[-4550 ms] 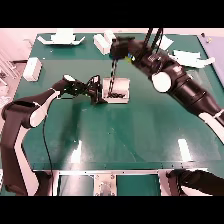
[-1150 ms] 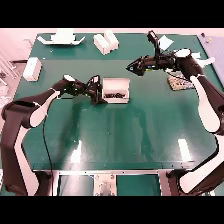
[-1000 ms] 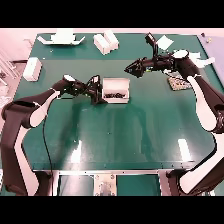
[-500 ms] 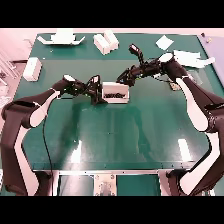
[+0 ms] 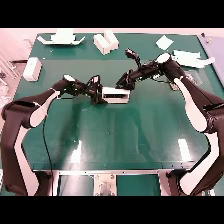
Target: Fold the box and place the chain.
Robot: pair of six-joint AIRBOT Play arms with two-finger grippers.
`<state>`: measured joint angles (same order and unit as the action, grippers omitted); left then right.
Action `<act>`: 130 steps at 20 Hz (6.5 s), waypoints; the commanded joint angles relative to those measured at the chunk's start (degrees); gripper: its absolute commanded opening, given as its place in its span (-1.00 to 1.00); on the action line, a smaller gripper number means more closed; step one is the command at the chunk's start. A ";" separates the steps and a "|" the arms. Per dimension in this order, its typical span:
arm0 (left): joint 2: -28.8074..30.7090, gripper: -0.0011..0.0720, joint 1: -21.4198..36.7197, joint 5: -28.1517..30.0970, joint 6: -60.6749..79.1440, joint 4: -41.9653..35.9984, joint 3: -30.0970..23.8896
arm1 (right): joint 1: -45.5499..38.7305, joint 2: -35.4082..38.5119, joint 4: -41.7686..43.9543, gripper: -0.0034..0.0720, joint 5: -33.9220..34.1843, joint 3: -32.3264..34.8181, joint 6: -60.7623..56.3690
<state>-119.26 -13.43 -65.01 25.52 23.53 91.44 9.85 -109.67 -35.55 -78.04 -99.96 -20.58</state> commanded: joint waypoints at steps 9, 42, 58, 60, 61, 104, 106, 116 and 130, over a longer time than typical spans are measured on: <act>0.02 0.10 0.02 0.02 0.02 0.00 0.04 | -0.11 0.02 -0.13 -0.04 -4.79 -1.36 -0.09; 0.02 0.10 0.02 0.02 0.02 0.00 0.04 | 0.76 -0.04 -6.05 0.02 2.23 -0.52 0.24; 0.02 0.10 0.02 0.02 0.02 0.00 0.04 | 2.27 -0.04 -5.40 -0.02 3.54 2.58 0.28; 0.02 0.10 0.02 0.02 0.02 0.00 0.04 | 2.25 -0.04 -5.42 -0.02 4.42 2.58 0.28; 0.02 0.10 0.02 0.02 0.02 0.00 0.04 | 2.25 -0.04 -5.42 -0.02 4.63 2.58 0.28; 0.02 0.10 0.02 0.00 0.02 0.00 0.04 | -1.86 0.13 20.46 -0.79 -3.69 8.85 16.72; 0.02 0.10 0.02 0.02 0.02 0.00 0.04 | -2.23 0.20 20.57 -0.86 -3.91 7.48 16.17; 0.04 0.10 0.02 -0.02 0.02 -0.37 0.04 | -6.58 18.25 17.31 -0.88 7.13 20.09 7.52; 0.28 0.10 0.02 0.07 0.02 -5.57 0.04 | -21.84 46.62 17.31 -0.87 20.02 61.90 9.07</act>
<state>-119.13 -13.43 -65.14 25.54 19.03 91.42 -10.04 -64.84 -18.28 -59.44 -42.78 -12.73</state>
